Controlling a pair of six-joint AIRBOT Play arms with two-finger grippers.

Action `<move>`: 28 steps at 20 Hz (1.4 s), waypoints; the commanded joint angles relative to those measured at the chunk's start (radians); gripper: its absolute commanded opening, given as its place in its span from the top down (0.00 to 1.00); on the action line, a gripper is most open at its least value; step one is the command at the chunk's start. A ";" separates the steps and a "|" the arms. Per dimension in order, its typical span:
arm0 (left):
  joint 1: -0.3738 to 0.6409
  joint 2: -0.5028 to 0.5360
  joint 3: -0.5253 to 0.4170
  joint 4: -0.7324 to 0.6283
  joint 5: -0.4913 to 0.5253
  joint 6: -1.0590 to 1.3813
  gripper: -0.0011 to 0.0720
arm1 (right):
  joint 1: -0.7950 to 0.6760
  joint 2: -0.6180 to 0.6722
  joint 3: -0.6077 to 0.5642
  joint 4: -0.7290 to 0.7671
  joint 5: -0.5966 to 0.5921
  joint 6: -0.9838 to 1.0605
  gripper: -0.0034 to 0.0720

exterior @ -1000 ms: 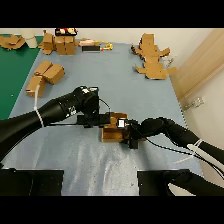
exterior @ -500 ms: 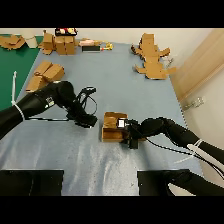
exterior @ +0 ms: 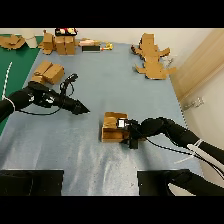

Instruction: Fold the box.

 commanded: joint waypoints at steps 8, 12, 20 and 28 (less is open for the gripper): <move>-0.232 0.265 -0.330 0.057 0.274 0.497 0.06 | 0.001 0.000 0.000 0.000 0.001 0.000 0.33; -0.349 0.264 -0.330 0.064 0.291 0.492 0.02 | 0.001 0.000 0.000 0.000 0.001 0.000 0.33; -0.467 0.230 -0.329 0.001 0.439 0.441 0.02 | 0.001 0.000 0.000 0.000 0.000 0.000 0.33; -0.499 0.184 -0.306 -0.018 0.552 0.425 0.02 | 0.001 0.000 0.000 0.000 0.000 0.000 0.33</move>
